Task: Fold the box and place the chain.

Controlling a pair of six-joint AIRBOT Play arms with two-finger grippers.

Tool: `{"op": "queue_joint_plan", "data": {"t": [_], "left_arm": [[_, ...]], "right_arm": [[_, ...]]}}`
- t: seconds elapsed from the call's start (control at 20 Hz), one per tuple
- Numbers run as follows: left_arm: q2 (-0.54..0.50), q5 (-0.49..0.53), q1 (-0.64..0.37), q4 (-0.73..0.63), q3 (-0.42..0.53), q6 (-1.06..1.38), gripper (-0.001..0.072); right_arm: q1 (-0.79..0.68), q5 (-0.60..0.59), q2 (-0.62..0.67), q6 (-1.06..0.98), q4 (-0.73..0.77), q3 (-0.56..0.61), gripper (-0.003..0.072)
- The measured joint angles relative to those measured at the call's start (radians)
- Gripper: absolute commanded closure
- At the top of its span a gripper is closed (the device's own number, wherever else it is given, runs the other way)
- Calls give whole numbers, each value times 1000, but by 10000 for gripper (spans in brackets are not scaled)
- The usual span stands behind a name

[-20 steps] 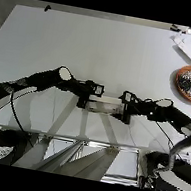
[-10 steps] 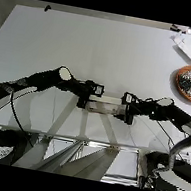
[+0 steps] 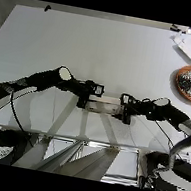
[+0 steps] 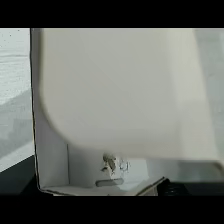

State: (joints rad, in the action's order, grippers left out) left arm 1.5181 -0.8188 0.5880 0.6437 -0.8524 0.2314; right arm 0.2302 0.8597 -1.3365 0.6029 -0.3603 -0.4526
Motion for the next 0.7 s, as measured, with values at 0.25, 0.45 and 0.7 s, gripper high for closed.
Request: {"op": "queue_joint_plan", "data": {"t": [0.25, 0.45, 0.7], "left_arm": [[0, -2, 0, 1, 0, 0, 697], [0, -2, -1, 0, 0, 0, 697], [0, -2, -1, 0, 0, 0, 697]], "right_arm": [[11, -5, -10, 7, 12, -2, 285], [13, -8, -11, 8, 13, -2, 286], [13, -20, -11, 5, 2, -2, 357]]}}
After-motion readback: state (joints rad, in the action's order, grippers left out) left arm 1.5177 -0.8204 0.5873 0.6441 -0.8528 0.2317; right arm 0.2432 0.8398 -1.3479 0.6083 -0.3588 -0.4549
